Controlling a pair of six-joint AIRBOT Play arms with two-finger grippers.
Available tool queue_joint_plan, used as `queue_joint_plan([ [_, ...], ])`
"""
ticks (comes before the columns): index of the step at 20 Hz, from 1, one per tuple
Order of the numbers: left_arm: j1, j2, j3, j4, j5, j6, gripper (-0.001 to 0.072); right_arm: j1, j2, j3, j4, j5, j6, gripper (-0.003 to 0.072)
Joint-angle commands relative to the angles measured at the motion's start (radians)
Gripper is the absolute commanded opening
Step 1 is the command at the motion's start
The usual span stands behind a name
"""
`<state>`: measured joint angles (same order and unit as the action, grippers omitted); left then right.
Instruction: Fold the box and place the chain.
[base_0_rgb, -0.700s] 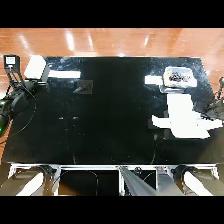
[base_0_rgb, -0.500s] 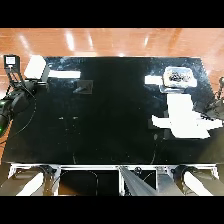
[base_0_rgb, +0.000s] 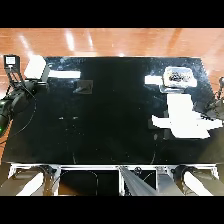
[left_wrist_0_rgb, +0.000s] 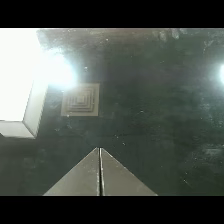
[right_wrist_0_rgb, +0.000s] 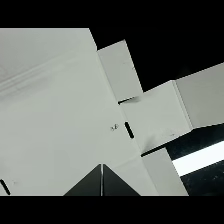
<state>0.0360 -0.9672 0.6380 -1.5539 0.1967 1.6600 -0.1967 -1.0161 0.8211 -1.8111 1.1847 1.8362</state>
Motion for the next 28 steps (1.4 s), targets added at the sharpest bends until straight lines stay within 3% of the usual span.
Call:
queue_joint_plan([
  [1,0.000,0.000,0.001,0.000,0.000,0.000,0.0023,-0.001,0.000,0.000,0.000,0.000,0.000,0.0036],
  [7,-0.001,-0.003,0.001,-0.003,-0.040,-0.006,0.0024,-0.001,0.000,0.000,-0.002,-0.005,0.000,0.0036],
  [10,-0.001,-0.004,0.001,-0.003,-0.098,-0.008,0.0024,-0.003,0.000,0.000,-0.050,-0.093,0.000,0.0036],
  [14,-0.002,-0.003,0.001,-0.015,-0.118,-0.050,0.0023,-0.003,0.000,0.000,-0.006,-0.163,0.000,0.0035],
  [17,-0.002,0.006,0.001,-0.131,0.073,-0.251,0.0024,-0.003,0.000,0.000,0.047,-0.162,0.000,0.0036],
  [20,-0.001,0.005,0.001,-0.132,0.215,-0.280,0.0024,-0.003,0.000,0.000,0.085,-0.166,0.000,0.0036],
  [26,-0.002,0.005,0.001,-0.135,0.336,-0.280,0.0030,-0.003,0.000,0.000,0.188,-0.189,0.008,0.0037],
  [27,-0.002,0.005,0.002,-0.135,0.346,-0.280,0.0151,-0.003,0.000,0.000,0.187,-0.195,0.007,0.0040],
  [28,-0.002,0.005,0.002,-0.136,0.354,-0.280,0.0427,-0.003,0.000,0.001,0.183,-0.195,0.003,0.0307],
])
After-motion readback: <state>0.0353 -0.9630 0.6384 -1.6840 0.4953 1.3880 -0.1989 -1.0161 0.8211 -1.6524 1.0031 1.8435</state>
